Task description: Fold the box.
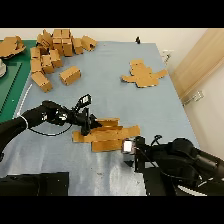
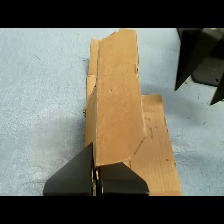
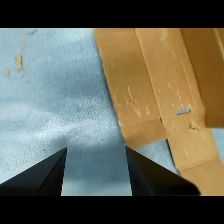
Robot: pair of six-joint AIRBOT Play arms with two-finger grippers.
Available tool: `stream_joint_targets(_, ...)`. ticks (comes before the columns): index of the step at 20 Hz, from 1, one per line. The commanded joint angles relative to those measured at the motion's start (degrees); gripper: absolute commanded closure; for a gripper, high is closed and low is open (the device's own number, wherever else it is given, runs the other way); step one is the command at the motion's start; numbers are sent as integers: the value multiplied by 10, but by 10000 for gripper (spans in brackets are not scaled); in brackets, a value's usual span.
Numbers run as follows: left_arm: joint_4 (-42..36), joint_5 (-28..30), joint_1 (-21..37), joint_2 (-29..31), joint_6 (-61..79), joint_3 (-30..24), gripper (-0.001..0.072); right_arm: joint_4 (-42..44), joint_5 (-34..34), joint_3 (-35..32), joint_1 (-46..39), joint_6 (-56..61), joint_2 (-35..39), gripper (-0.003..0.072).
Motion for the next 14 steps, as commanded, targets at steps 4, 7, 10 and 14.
stream_joint_targets(4, -1, 0, 0, 0, 0, 0, 698, -19, 109, 28, 16, -49, -95, 119)
stream_joint_targets(7, -1, 0, 0, 0, 0, 0, 698, -40, 135, 28, 16, -79, -100, 119)
stream_joint_targets(10, -1, 0, 0, 0, 0, 0, 698, -43, 135, 28, 16, -108, -121, 119)
stream_joint_targets(14, -1, 0, 0, 0, 0, 0, 698, -44, 148, 28, 16, -153, -163, 105)
